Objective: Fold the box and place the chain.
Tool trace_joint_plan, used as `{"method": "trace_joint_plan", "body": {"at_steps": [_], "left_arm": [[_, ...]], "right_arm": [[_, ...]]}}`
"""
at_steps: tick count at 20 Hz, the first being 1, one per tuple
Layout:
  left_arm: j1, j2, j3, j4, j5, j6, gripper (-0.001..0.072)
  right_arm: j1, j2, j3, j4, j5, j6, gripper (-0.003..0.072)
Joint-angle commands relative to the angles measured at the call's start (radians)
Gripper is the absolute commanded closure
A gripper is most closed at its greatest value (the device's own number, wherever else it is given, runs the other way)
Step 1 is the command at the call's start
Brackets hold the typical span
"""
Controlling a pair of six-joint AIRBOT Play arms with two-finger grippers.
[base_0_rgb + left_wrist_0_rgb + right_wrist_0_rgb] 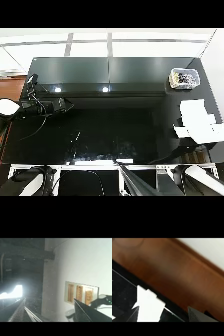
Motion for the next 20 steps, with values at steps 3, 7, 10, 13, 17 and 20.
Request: {"method": "trace_joint_plan", "body": {"at_steps": [3, 7, 10, 13, 17, 20], "left_arm": [[0.000, -0.001, 0.000, -0.001, -0.002, -0.001, 0.0010], [0.000, -0.001, 0.000, -0.002, -0.003, -0.002, 0.0010], [0.000, -0.001, 0.000, -0.014, -0.002, -0.002, 0.0010], [0.000, -0.001, 0.000, -0.024, -0.002, -0.002, 0.0010], [0.000, -0.001, 0.000, -0.027, -0.005, -0.001, 0.0010], [0.000, -0.001, 0.000, -0.027, -0.003, -0.001, 0.0010]], "right_arm": [[-0.036, -0.268, 0.299, 0.195, 0.288, -0.346, -0.0034], [-0.020, -0.412, 0.404, 0.204, 0.524, -0.539, -0.0034], [0.018, -0.427, 0.406, 0.125, 0.500, -0.595, 0.0135], [0.045, -0.426, 0.407, 0.130, 0.481, -0.608, 0.0589], [0.062, -0.420, 0.407, 0.248, 0.563, -0.631, 0.0632], [0.102, -0.389, 0.406, 0.317, 0.601, -0.630, 0.0671]]}}
